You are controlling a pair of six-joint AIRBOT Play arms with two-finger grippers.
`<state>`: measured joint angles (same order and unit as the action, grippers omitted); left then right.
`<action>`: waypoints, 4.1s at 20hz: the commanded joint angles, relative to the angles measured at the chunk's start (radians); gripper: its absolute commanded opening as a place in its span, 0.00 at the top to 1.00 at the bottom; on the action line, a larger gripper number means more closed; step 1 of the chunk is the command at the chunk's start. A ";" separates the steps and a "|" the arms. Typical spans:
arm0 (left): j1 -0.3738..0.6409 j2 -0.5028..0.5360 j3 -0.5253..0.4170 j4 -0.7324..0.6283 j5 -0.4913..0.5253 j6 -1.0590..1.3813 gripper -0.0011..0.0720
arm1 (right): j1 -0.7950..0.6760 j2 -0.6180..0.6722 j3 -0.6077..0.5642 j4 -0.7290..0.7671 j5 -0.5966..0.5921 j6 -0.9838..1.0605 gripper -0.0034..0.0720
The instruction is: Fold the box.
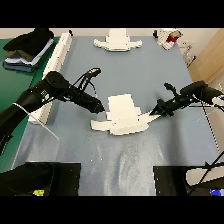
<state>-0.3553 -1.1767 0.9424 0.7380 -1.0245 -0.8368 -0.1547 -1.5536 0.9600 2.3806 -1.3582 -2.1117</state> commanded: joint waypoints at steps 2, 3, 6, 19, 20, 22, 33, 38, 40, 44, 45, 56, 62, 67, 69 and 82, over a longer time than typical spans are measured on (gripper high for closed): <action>0.045 0.000 0.007 -0.030 0.030 -0.111 0.96 | 0.031 0.091 -0.107 0.108 0.030 -0.088 0.95; 0.084 0.000 0.010 -0.033 0.022 -0.149 0.96 | 0.040 0.146 -0.166 0.117 0.076 -0.112 0.95; 0.204 -0.003 0.009 -0.043 -0.051 -0.159 0.96 | 0.093 0.328 -0.353 0.118 0.269 -0.122 0.95; 0.267 -0.301 0.010 -0.217 -0.154 -0.004 0.35 | 0.269 0.620 -0.530 0.112 0.482 -0.084 0.95; 0.261 -0.335 0.014 -0.252 -0.154 0.026 0.35 | 0.269 0.620 -0.530 0.112 0.482 -0.083 0.95; 0.246 -0.397 0.032 -0.295 -0.154 0.069 0.35 | 0.269 0.620 -0.530 0.110 0.482 -0.078 0.95; 0.187 -0.566 0.233 -0.282 -0.332 0.179 0.36 | 0.269 0.619 -0.530 0.102 0.476 -0.077 0.95; 0.187 -0.574 0.254 -0.243 -0.436 0.213 0.76 | 0.269 0.619 -0.530 0.101 0.468 -0.076 0.95; 0.186 -0.574 0.254 -0.241 -0.433 0.220 0.76 | 0.269 0.619 -0.530 0.101 0.468 -0.076 0.95; 0.173 -0.574 0.254 -0.241 -0.423 0.231 0.76 | 0.269 0.619 -0.530 0.100 0.468 -0.076 0.95; 0.164 -0.575 0.254 -0.241 -0.422 0.240 0.76 | 0.269 0.619 -0.530 0.100 0.468 -0.076 0.95; 0.142 -0.585 0.254 -0.244 -0.391 0.242 0.76 | 0.269 0.619 -0.530 0.094 0.467 -0.076 0.95; 0.169 -0.582 0.255 -0.245 -0.395 0.242 0.76 | 0.269 0.619 -0.530 0.092 0.467 -0.076 0.95; 0.157 -0.582 0.255 -0.244 -0.409 0.258 0.96 | 0.269 0.618 -0.530 0.092 0.469 -0.076 0.95; 0.145 -0.582 0.255 -0.244 -0.425 0.285 0.96 | 0.269 0.618 -0.530 0.092 0.471 -0.076 0.95; 0.113 -0.470 0.296 -0.236 -0.348 0.468 0.97 | 0.267 0.618 -0.369 -0.430 0.497 0.167 0.48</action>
<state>-0.2260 -1.7008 1.2335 0.4961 -1.4334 -0.4572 0.1123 -0.9352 0.5385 2.1792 -0.8749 -2.0941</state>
